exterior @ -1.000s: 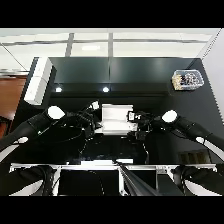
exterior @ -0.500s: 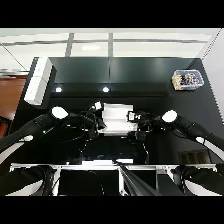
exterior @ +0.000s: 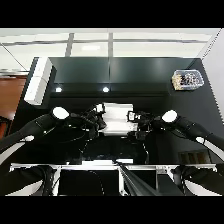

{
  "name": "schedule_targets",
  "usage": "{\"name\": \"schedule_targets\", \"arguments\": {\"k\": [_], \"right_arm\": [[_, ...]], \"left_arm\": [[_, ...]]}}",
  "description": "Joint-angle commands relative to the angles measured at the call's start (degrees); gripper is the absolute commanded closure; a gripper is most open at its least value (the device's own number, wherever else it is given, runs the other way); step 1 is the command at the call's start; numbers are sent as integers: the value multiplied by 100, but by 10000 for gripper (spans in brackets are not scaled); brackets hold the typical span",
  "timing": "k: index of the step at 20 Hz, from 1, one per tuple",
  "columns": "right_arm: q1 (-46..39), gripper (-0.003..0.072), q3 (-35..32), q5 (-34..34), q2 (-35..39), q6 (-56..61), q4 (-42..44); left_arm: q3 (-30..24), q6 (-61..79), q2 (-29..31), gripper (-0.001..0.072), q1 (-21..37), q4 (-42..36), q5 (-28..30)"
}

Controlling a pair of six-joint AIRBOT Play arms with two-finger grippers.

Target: Fold the box and place the chain.

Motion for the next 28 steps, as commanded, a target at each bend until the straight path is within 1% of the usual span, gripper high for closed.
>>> {"name": "schedule_targets", "arguments": {"k": [1,3,4,7,8,9,10,12,13,14,15,16,19,21,23,25,27,28], "right_arm": [[4,589,2,2,0,2,0],[4,589,2,4,0,2,-2],[4,589,2,2,-2,4,0],[4,589,2,4,0,2,0],[4,589,2,4,0,4,0],[4,589,2,4,-2,2,0],[4,589,2,2,0,2,-2],[4,589,2,2,0,2,0],[4,589,2,4,0,2,-2],[4,589,2,2,0,4,-2],[4,588,2,2,0,2,-2],[4,588,2,4,0,2,-2],[4,589,2,4,-2,2,-2],[4,588,2,4,0,2,-2],[4,589,2,4,0,2,-2],[4,589,2,4,0,2,-2],[4,589,2,4,0,2,-2],[4,589,2,4,0,2,-2]], "left_arm": [[103,-330,109,685,35,304,-243],[221,-1344,424,686,232,1071,-372],[251,-1740,671,686,411,1521,-474],[256,-2496,1506,686,1130,2396,-997],[256,-2896,1690,686,1410,2597,-1084],[256,-3703,1788,686,1707,2782,-1051],[254,-4865,1786,687,2046,3001,-1025],[151,-7215,1580,686,2660,3222,-1134],[68,-8052,1414,686,2894,3145,-1368],[2,-8273,1161,685,3084,2839,-1781],[-33,-8015,881,685,3191,2518,-2181],[-55,-7750,564,685,3209,2264,-2428],[-59,-7639,-271,686,3023,1742,-2402],[-57,-7464,-560,686,2524,1333,-2221],[-52,-7141,-586,686,2035,925,-1906],[-52,-6518,-584,686,1915,358,-1971],[-52,-6288,-584,679,1917,254,-1978],[-52,-6196,-584,624,1921,251,-1985]]}}
